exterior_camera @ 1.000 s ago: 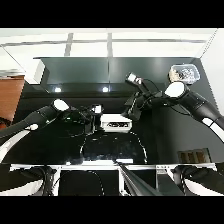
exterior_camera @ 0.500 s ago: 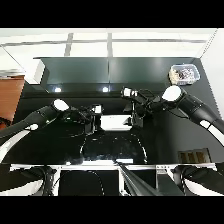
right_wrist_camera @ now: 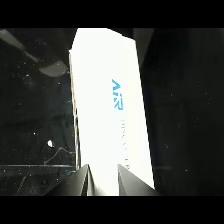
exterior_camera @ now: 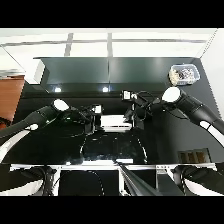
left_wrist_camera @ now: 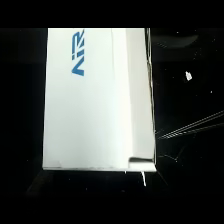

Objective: Fold the box and place the chain.

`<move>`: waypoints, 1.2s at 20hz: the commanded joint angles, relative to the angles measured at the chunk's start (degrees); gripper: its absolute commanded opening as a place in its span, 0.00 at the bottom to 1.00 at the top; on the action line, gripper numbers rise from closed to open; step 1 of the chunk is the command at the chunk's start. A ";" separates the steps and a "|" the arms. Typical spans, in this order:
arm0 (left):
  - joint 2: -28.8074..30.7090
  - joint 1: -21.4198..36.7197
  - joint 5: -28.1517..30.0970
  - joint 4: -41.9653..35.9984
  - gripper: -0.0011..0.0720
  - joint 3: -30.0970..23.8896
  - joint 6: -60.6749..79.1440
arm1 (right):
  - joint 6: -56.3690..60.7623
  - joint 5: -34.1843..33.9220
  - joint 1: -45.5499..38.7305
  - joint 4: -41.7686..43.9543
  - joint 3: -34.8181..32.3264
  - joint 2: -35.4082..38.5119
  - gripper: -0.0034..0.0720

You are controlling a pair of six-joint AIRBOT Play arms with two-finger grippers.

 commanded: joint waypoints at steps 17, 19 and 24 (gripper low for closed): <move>-0.04 -0.02 0.02 0.02 0.57 0.04 0.00 | 0.22 -0.94 0.07 -1.33 -0.70 -0.72 0.32; -0.04 -0.02 0.02 0.02 0.57 0.04 0.02 | 0.22 -1.79 0.07 -1.27 -1.57 -1.09 0.32; -0.04 -0.02 0.02 0.02 0.57 0.04 0.02 | 4.26 -1.42 0.04 -0.31 -3.69 -0.61 0.32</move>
